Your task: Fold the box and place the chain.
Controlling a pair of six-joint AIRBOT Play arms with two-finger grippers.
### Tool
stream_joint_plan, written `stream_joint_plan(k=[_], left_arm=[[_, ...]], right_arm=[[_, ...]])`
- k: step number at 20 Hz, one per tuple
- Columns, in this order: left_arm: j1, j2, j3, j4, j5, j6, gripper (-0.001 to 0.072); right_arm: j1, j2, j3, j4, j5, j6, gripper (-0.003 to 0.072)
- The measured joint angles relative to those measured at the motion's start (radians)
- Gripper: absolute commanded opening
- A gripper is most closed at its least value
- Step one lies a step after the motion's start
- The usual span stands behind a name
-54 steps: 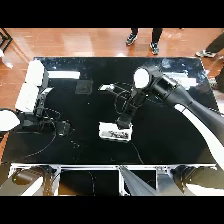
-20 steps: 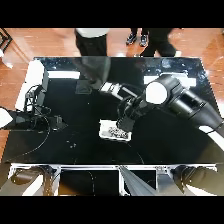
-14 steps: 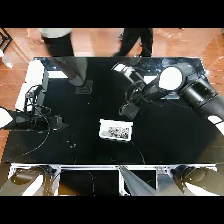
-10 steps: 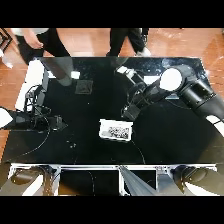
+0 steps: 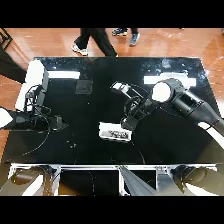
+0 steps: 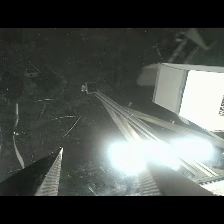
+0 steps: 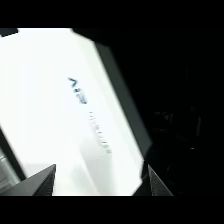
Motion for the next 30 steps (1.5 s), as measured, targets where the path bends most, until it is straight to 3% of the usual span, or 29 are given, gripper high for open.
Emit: stream_joint_plan(k=[19,20,21,23,24,25,30], left_arm=[[0.000,0.000,0.000,0.004,-0.005,0.000,0.0565],[0.000,0.000,0.000,0.004,-0.005,0.000,0.0565],[0.000,0.000,0.000,0.004,-0.005,0.000,0.0565],[0.000,0.000,0.000,0.004,-0.006,0.000,0.0565],[0.000,0.000,0.000,0.004,-0.006,0.000,0.0565],[0.000,0.000,0.000,0.004,-0.006,0.000,0.0565],[0.000,0.000,0.000,0.005,-0.007,0.000,0.0565]], right_arm=[[0.154,-0.046,-0.017,-0.148,-0.020,-0.043,0.0695],[0.156,-0.047,-0.017,-0.151,-0.022,-0.043,0.0644],[0.156,-0.048,-0.018,-0.155,-0.023,-0.043,0.0479],[0.158,-0.048,-0.018,-0.158,-0.023,-0.043,0.0455],[0.158,-0.048,-0.018,-0.158,-0.023,-0.043,0.0395],[0.159,-0.048,-0.018,-0.160,-0.023,-0.043,0.0238],[0.159,-0.048,-0.018,-0.162,-0.022,-0.041,0.0214]])
